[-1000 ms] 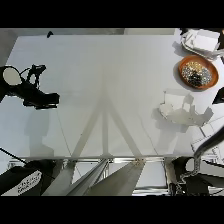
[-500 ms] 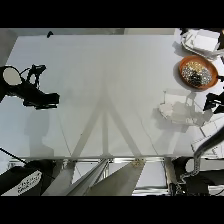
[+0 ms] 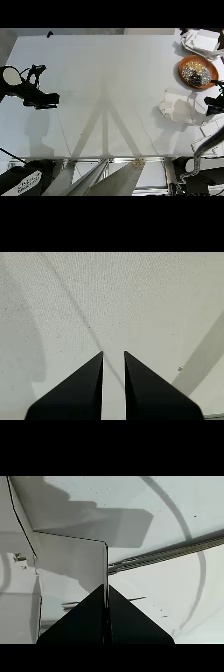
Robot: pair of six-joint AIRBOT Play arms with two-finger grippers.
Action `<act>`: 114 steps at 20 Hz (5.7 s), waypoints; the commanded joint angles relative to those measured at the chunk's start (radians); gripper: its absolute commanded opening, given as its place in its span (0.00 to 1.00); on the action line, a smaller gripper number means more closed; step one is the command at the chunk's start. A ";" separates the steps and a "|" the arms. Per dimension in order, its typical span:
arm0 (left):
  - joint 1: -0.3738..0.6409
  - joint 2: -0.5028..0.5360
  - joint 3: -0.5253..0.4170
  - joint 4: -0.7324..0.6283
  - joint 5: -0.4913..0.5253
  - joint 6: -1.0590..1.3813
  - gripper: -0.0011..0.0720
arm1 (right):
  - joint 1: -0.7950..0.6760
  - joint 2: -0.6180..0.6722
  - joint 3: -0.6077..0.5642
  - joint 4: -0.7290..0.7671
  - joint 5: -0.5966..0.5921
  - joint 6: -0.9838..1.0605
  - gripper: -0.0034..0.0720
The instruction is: Fold the box and place the chain.
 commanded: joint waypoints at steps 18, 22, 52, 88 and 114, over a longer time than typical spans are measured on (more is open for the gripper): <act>0.000 0.000 0.000 0.000 0.000 0.000 0.22 | 0.576 0.537 -0.599 0.647 -0.704 -0.212 0.05; 0.000 0.000 0.000 0.000 0.062 0.000 0.22 | 0.658 0.607 -0.719 0.646 -0.890 -0.112 0.05; -0.259 -0.534 0.001 -1.098 0.305 1.262 0.71 | 0.742 0.607 -0.725 0.639 -0.855 -0.106 0.06; -0.533 -0.401 0.001 -0.923 0.471 1.939 0.02 | 0.741 0.898 -0.564 0.348 -0.289 -0.034 0.67; -0.491 -0.488 0.045 -0.953 0.531 1.846 0.02 | 0.741 0.898 -0.564 0.346 -0.346 -0.054 0.67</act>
